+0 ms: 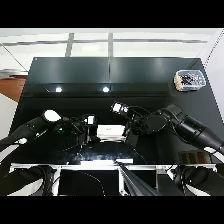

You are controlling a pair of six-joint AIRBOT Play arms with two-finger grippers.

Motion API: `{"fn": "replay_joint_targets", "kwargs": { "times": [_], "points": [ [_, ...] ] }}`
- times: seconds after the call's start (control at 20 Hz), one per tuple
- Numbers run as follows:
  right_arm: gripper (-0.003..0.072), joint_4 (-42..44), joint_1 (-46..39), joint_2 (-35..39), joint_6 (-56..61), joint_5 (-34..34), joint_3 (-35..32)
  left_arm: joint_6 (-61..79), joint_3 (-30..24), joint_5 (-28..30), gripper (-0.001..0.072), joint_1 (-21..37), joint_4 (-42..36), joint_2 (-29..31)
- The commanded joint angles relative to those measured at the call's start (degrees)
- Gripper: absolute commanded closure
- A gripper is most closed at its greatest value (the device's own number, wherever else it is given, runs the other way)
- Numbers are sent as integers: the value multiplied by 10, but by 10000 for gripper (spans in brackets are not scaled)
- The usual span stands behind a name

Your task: Fold the box and place the chain.

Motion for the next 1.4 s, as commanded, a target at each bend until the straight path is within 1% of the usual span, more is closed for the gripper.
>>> {"fn": "replay_joint_targets", "kwargs": {
  "times": [0.0, 0.25, 0.3, 0.35, 0.4, 0.7, 0.75, 0.8, 0.85, 1.35],
  "points": [
    [477, 0, 1, 0, 1, 0, 0, 0, 0, 0, 360, 0, 0, 0],
    [475, 0, 1, 0, 1, 0, 0, 0, 0, 0, 360, 0, 0, 0],
    [358, 0, 1, 0, 1, 0, 0, 0, 0, 0, 360, 0, 0, 0],
    [317, 0, 1, 0, 1, 0, 0, 0, 0, 0, 360, 0, 0, 0],
    [334, 0, 1, -1, 2, 1, 0, 0, 0, 0, 360, 0, 0, 0],
    [335, 1, 1, -1, 3, 3, -3, 0, 0, 0, 361, 0, 0, 0],
    [358, 1, 1, -1, 3, 3, -6, 0, 0, 0, 360, 0, 0, 0],
    [434, 2, 1, -1, 3, 2, -8, 0, 0, 0, 360, 0, 0, 0],
    [442, 3, 1, -1, 3, 3, -8, 0, 0, 0, 360, 0, 0, 0],
    [448, 4, 1, -4, 7, 4, -9, 0, 0, 0, 360, 0, 0, 0]
  ]
}}
